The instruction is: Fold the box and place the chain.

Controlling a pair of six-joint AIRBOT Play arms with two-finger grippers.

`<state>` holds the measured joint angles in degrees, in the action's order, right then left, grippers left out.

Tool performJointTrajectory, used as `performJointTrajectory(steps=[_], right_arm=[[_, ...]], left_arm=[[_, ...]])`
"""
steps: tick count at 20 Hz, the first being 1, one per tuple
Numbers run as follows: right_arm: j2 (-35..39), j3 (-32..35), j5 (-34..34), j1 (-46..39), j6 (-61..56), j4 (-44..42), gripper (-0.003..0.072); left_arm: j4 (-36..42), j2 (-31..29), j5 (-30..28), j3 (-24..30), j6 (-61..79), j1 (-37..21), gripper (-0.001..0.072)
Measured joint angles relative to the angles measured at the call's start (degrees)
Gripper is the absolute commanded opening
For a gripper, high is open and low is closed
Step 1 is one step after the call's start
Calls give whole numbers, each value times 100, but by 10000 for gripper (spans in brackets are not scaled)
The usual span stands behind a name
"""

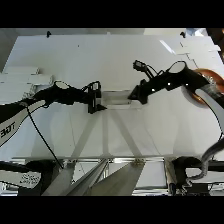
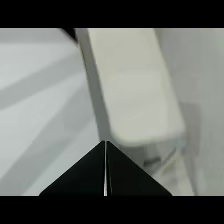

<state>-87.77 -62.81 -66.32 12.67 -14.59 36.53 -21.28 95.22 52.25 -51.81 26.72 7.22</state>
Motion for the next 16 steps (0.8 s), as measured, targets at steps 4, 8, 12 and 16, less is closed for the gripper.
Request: performJointTrajectory(steps=[4, 8, 12, 16], right_arm=[[-249, 2, 1104, 205, -92, -970, 4], [-612, -2, 1705, 267, -341, -1316, 6], [-745, -9, 1759, 264, -763, -909, 8], [-431, 4, 1521, 146, -791, -546, 10]], left_arm=[[0, 0, 4, 0, -15, 0, 260], [0, 0, 2, 0, -11, 0, 260], [-2, 0, 0, 0, -2, 0, 260], [-11, 0, 0, 2, 9, 0, 260]])
